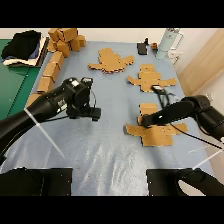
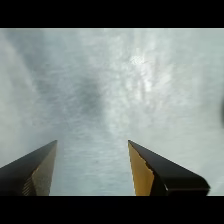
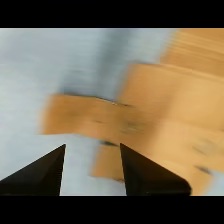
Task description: Fold the box.
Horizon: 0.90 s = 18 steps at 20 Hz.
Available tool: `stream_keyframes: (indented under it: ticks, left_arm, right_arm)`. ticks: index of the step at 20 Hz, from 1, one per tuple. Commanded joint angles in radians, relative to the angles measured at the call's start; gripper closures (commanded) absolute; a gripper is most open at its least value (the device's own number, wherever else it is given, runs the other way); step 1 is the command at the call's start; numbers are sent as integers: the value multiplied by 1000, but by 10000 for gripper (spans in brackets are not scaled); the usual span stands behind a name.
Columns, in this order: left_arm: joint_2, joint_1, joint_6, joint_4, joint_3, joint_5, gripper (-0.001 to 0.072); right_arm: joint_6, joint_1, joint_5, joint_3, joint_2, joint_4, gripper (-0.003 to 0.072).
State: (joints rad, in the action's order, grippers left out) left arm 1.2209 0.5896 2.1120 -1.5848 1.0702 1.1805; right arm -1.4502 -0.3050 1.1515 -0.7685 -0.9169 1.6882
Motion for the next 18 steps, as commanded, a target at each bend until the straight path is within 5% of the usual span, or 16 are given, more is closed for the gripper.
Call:
stream_keyframes:
  ticks: [1, 7, 11, 18]
  left_arm:
    - [-101, 19, 16, -18, -124, -30, 4]
    - [-216, 32, -8, -18, -133, -103, 4]
    - [-215, 32, -6, -17, -133, -113, 4]
    - [-213, 33, -6, -9, -133, -153, 4]
  right_arm:
    - [203, 164, 256, -30, 8, -455, 176]
    - [97, 394, 264, -30, -23, -496, 165]
    - [95, 484, 144, -30, -95, -491, 166]
    - [-266, 539, -3, -35, -260, -224, 178]
